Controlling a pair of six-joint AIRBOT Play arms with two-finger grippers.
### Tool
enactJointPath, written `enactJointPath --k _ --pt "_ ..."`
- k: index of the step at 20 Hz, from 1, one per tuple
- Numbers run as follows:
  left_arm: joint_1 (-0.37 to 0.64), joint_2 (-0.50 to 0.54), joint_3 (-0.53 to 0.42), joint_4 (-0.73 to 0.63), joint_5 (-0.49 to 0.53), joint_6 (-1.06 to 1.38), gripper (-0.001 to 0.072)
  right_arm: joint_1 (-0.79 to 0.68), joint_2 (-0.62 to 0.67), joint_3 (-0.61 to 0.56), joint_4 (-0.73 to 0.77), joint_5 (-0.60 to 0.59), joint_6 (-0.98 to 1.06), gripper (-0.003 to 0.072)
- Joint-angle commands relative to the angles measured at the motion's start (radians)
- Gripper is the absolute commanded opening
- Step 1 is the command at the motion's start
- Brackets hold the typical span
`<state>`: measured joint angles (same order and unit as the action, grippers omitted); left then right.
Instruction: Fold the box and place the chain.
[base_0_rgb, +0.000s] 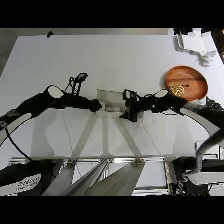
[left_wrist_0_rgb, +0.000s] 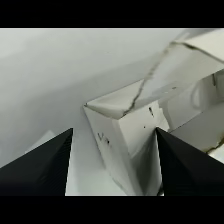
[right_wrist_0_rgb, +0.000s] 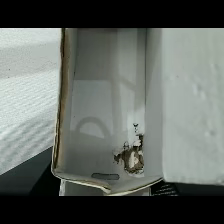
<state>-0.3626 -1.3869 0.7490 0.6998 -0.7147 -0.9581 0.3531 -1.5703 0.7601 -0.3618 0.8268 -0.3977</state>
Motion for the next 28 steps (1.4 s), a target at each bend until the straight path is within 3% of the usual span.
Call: enactJointPath --k 1,3,6,8,11,13,19,22,24,25,26,28 --pt "-0.044 0.000 0.007 0.069 0.076 -0.062 0.0581 0.000 -0.001 0.000 0.000 0.000 0.001 0.0431" --pt "-0.047 0.001 0.032 0.170 0.050 -0.147 0.0579 0.000 -0.001 0.000 0.000 0.000 0.001 0.0431" --pt "-0.091 0.000 0.112 0.518 -0.035 -0.484 0.0558 0.000 -0.001 0.000 0.000 0.000 0.001 0.0431" --pt "-0.138 0.000 0.175 0.677 -0.111 -0.628 0.0557 0.000 -0.001 0.000 0.000 0.000 0.001 0.0431" --pt "-0.198 -0.017 0.238 0.733 -0.156 -0.770 0.0554 0.000 -0.001 0.000 0.000 0.000 0.001 0.0431" --pt "-0.233 -0.046 0.257 0.740 -0.162 -0.811 0.0496 0.000 -0.001 0.000 0.000 0.000 0.001 0.0431" --pt "-0.283 -0.119 0.279 0.810 -0.189 -1.028 0.0491 0.000 -0.001 0.000 0.000 0.000 0.001 0.0431" --pt "-0.293 -0.153 0.321 0.858 -0.253 -1.089 0.0392 0.000 -0.001 0.000 0.000 0.000 0.001 0.0431" --pt "-0.301 -0.165 0.330 0.857 -0.255 -1.092 0.0383 0.000 -0.001 0.000 0.000 0.000 0.001 0.0431" --pt "-0.306 -0.172 0.330 0.850 -0.262 -1.091 0.0233 0.000 -0.001 0.000 0.000 0.000 0.001 0.0431" --pt "-0.309 -0.179 0.330 0.832 -0.266 -1.084 0.0027 0.000 -0.001 0.000 0.000 0.000 0.001 0.0431" --pt "-0.312 -0.190 0.330 0.787 -0.267 -1.083 0.0009 0.000 -0.001 0.000 0.000 0.000 0.001 0.0431"
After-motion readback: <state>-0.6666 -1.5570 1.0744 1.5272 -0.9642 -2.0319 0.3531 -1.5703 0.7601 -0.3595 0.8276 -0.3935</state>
